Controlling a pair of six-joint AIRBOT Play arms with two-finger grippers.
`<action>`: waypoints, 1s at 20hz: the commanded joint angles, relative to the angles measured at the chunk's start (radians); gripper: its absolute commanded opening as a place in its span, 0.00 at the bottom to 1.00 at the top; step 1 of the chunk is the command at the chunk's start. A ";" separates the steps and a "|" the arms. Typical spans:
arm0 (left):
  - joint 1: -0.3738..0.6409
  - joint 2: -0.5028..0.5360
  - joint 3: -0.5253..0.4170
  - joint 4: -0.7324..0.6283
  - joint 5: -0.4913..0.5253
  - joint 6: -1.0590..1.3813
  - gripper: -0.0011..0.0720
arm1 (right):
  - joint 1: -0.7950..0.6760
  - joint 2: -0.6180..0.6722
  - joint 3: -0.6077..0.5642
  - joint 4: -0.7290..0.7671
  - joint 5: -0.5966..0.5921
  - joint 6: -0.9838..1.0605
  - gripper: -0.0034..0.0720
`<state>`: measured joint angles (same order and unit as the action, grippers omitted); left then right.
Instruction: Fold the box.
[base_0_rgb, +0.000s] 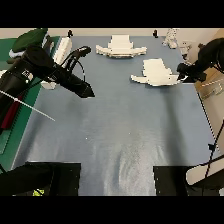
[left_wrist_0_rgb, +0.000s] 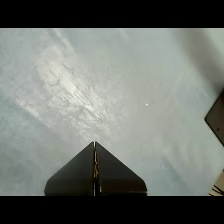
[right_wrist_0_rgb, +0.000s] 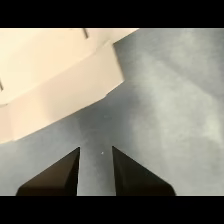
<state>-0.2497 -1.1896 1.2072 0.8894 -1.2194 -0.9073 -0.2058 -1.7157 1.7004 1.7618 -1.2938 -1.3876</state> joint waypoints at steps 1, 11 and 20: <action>0.000 -0.001 0.000 -0.003 0.069 -0.002 0.03 | -0.147 -0.189 0.124 0.207 0.004 -0.097 0.46; 0.001 -0.001 0.000 -0.003 0.090 -0.089 0.03 | -0.120 -0.383 0.332 0.458 -0.120 -0.237 0.05; 0.002 0.000 0.000 -0.002 0.034 -0.160 0.03 | -0.004 -0.091 0.063 0.435 -0.152 -0.238 0.04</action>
<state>-0.2497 -1.1896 1.2072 0.8864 -1.1465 -1.0298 -0.2531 -1.9282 1.8942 2.2078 -1.4639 -1.6211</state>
